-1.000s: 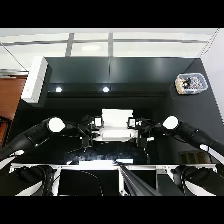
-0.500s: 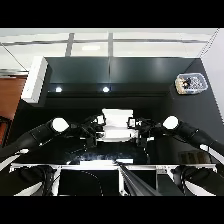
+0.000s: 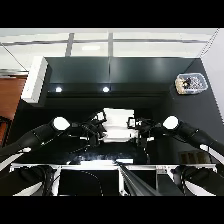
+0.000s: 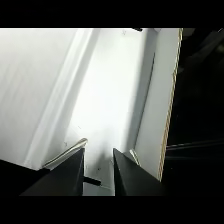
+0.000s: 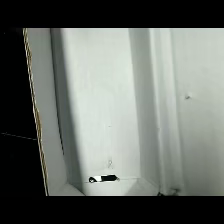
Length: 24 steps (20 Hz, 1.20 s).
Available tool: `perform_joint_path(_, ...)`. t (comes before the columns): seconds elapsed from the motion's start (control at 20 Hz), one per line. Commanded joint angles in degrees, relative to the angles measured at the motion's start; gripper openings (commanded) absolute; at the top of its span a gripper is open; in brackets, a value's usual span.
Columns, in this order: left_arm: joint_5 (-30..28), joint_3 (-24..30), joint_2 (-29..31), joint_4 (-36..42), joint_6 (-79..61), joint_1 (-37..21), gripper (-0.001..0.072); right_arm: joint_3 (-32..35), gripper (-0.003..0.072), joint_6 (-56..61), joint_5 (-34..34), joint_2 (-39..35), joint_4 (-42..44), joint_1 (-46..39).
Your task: Fold the box and place the chain.
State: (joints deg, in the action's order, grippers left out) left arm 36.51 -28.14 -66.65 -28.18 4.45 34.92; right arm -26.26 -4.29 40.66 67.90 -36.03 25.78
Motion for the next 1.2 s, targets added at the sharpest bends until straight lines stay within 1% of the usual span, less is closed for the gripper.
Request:
perform_joint_path(0.0,0.0,0.0,0.0,-3.5,-0.2,0.0,0.0224,0.0,0.0129,0.0,0.0,0.0,0.0,0.0)
perform_joint_path(0.05,-0.2,0.0,0.0,-3.5,-0.2,0.0,0.0310,0.0,0.0130,0.0,0.0,0.0,0.0,0.0)
perform_joint_path(0.1,-0.1,0.0,0.0,-3.3,-0.2,0.0,0.0484,0.0,0.0130,0.0,0.0,0.0,0.0,0.0)
perform_joint_path(0.15,0.0,0.0,0.0,-3.3,-0.2,0.0,0.0531,0.0,0.0129,0.0,0.0,0.0,0.0,0.0)
perform_joint_path(0.2,0.1,0.0,0.0,-3.3,-0.2,0.0,0.0467,0.0,0.0129,0.0,0.0,0.0,0.0,0.0)
perform_joint_path(0.25,0.2,0.0,0.0,-3.3,-0.2,0.0,0.0297,0.0,0.0129,0.0,0.0,0.0,0.0,0.0)
perform_joint_path(0.3,0.2,0.0,0.0,-3.2,-0.2,0.0,0.0295,0.0,0.0129,0.0,0.0,0.0,0.0,0.0)
perform_joint_path(0.35,0.2,0.0,0.0,-2.8,-0.2,0.0,0.0334,0.0,0.0130,0.0,0.0,0.0,0.0,0.0)
perform_joint_path(0.4,0.1,0.0,0.0,-3.0,-0.2,0.0,0.0332,0.0,0.0130,0.0,0.0,0.0,0.0,0.0)
perform_joint_path(0.45,0.0,0.0,0.2,-4.0,-0.1,-0.1,0.0259,0.0,0.0130,0.0,0.0,0.0,0.0,0.0)
perform_joint_path(0.5,0.1,-0.1,0.7,-5.8,0.6,-0.5,0.0051,0.0,0.0129,0.0,0.0,0.0,0.0,0.0)
perform_joint_path(0.55,0.2,-0.3,1.8,-7.6,5.0,-1.7,0.0026,0.0,0.0129,0.0,0.0,0.0,0.0,0.0)
perform_joint_path(0.6,0.4,-0.5,3.2,-8.4,11.4,-3.6,0.0025,0.0,0.0129,0.0,0.0,0.0,0.0,0.0)
perform_joint_path(0.7,4.3,-0.5,7.0,-11.2,20.8,-9.4,0.0024,0.0,0.0129,0.0,0.0,0.0,0.0,0.0)
perform_joint_path(0.8,9.1,-0.5,11.2,-16.7,29.6,-16.1,0.0023,0.0,0.0129,0.0,0.0,0.0,0.0,0.0)
perform_joint_path(0.9,11.8,-0.4,14.1,-21.7,38.5,-23.3,0.0024,0.0,0.0129,0.0,0.0,0.0,0.0,0.0)
perform_joint_path(1.0,14.4,-0.4,14.4,-24.1,51.8,-30.5,0.0023,0.0,0.0129,0.0,0.0,0.0,0.0,0.0)
perform_joint_path(1.1,17.4,-0.2,13.7,-26.1,67.2,-37.1,0.0023,0.0,0.0129,0.0,0.0,0.0,0.0,0.0)
perform_joint_path(1.15,19.3,0.1,12.9,-26.4,72.7,-40.0,0.0024,0.0,0.0129,0.0,0.0,0.0,0.0,0.0)
